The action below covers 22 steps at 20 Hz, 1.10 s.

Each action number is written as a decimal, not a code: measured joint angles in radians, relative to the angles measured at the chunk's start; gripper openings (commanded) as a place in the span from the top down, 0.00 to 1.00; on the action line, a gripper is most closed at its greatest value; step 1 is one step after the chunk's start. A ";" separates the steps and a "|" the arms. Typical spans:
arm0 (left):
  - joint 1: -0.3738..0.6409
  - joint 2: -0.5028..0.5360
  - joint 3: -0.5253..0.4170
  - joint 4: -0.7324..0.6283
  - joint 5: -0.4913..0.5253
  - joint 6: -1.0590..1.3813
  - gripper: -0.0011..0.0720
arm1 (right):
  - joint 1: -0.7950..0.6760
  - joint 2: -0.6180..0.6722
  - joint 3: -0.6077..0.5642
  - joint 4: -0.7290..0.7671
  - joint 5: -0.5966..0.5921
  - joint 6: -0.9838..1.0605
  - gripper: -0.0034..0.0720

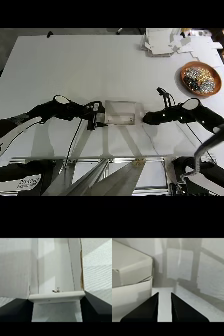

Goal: Fold the box and place the chain.

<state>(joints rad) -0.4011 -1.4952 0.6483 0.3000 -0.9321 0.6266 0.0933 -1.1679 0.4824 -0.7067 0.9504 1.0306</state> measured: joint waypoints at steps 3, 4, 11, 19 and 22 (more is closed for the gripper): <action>0.000 0.000 0.000 0.000 0.000 0.000 0.87 | 0.004 0.037 0.000 0.015 0.011 -0.010 0.64; 0.000 0.000 0.000 0.000 0.000 0.000 0.87 | 0.011 0.051 0.000 0.019 0.013 -0.014 0.64; 0.000 0.000 0.000 0.000 0.000 0.000 0.87 | 0.084 0.100 0.000 0.028 0.002 -0.016 0.63; 0.000 0.000 0.000 0.000 0.000 0.000 0.87 | 0.103 0.128 0.000 0.026 -0.006 0.008 0.63; 0.000 0.000 0.000 0.000 0.000 0.000 0.87 | 0.109 0.134 0.001 0.028 -0.014 0.017 0.61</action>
